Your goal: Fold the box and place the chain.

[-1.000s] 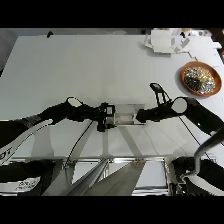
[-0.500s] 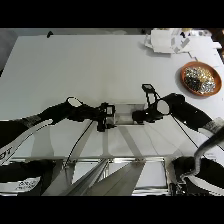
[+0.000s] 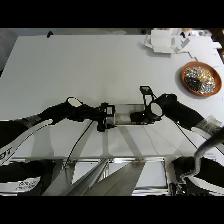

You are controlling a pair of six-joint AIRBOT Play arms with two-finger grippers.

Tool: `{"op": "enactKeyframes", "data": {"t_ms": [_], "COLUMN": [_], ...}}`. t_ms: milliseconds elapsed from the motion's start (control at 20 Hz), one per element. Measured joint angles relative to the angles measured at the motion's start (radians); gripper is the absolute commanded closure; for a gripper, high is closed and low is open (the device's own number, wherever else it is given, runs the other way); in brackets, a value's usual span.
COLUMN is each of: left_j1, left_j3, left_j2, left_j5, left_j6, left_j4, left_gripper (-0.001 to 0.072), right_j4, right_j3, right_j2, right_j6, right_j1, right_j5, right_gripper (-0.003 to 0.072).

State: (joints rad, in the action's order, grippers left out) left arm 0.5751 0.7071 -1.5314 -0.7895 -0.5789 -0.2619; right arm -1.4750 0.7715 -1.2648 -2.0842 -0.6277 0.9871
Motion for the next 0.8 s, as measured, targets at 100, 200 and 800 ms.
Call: {"op": "enactKeyframes", "data": {"t_ms": [100, 200, 800], "left_j1": [0.000, 0.000, 0.000], "left_j3": [0.000, 0.000, 0.000], "left_j2": [0.000, 0.000, 0.000], "left_j5": [0.000, 0.000, 0.000], "left_j6": [0.000, 0.000, -0.003], "left_j4": [0.000, 0.000, 0.000], "left_gripper": [0.0601, 0.0601, 0.0601], "right_j4": [-0.022, -0.040, -0.091], "right_j3": [0.006, 0.010, 0.013], "right_j2": [-0.011, -0.018, -0.045], "right_j6": [-0.017, -0.033, -0.066], "right_j1": [-0.013, -0.021, -0.030], "right_j5": [0.009, 0.013, 0.013], "right_gripper": [0.0456, 0.0503, 0.0570]}}
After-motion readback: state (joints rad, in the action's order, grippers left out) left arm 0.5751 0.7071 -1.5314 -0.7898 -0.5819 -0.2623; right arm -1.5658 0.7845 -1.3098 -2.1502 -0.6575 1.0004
